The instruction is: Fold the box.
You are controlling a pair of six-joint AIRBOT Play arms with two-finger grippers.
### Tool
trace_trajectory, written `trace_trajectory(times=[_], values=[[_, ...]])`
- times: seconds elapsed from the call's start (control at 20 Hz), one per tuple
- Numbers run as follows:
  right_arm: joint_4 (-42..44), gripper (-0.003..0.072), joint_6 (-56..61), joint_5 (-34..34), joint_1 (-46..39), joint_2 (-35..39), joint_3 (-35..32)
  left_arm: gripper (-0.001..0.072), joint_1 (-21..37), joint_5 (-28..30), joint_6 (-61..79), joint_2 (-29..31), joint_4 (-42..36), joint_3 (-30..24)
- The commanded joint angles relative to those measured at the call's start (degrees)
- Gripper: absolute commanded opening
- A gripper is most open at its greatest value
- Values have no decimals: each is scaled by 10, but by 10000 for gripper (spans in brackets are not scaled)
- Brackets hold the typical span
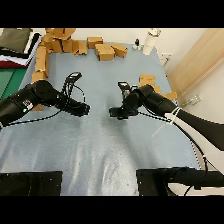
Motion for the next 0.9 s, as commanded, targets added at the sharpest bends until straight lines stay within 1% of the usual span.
trace_trajectory(times=[0.0,0.05,0.1,0.15,0.2,0.25,0.3,0.35,0.45,0.5,0.6,0.65,0.75,0.85], values=[[5,4,0,12,0,0,0,12,-1,1,0,0,0,0],[5,4,1,23,0,0,0,11,-1,1,0,0,0,0],[-2,65,0,30,-1,0,1,12,-1,1,0,0,0,0],[-33,311,0,26,-8,0,10,13,-1,1,0,0,0,0],[-93,415,0,-2,-27,0,35,14,0,1,0,0,0,0],[-151,416,0,-45,-58,0,69,138,-1,0,-1,0,0,0],[-192,416,-2,-77,-100,0,101,564,0,0,-4,0,0,0],[-210,419,-21,-92,-158,-1,131,690,0,3,-16,-1,0,0],[-185,425,-64,-84,-290,-5,164,690,0,12,-22,-1,0,0],[-156,474,-94,-66,-358,-16,174,690,0,22,-29,-2,0,0],[-76,476,-166,-24,-473,-41,181,690,0,40,-40,-1,0,0],[-39,476,-196,0,-519,-56,184,690,0,45,-54,-2,0,0],[8,477,-227,42,-593,-89,192,690,0,54,-85,-2,0,0],[53,476,-256,47,-640,-129,215,690,0,57,-107,-2,0,0]])
